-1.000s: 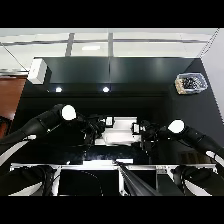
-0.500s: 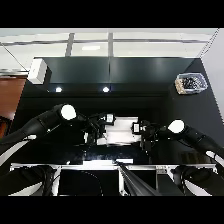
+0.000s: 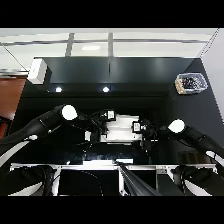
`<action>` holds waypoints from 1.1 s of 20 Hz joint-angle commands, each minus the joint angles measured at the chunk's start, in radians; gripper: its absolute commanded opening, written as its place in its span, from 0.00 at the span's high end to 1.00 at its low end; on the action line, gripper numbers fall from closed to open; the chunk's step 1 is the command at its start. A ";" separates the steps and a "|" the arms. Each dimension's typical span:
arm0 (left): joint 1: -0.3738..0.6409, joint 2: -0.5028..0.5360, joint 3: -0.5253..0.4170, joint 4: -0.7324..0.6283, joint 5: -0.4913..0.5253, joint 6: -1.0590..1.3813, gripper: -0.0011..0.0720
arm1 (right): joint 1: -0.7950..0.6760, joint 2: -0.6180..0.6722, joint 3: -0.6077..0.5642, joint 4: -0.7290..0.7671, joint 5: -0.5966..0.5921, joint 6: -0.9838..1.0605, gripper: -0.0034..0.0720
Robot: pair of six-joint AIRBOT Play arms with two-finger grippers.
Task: Fold the box and place the chain.
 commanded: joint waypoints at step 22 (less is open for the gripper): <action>0.255 0.324 -0.285 -0.154 -0.006 -0.045 0.95 | 0.001 -0.001 0.000 -0.001 0.003 -0.001 0.70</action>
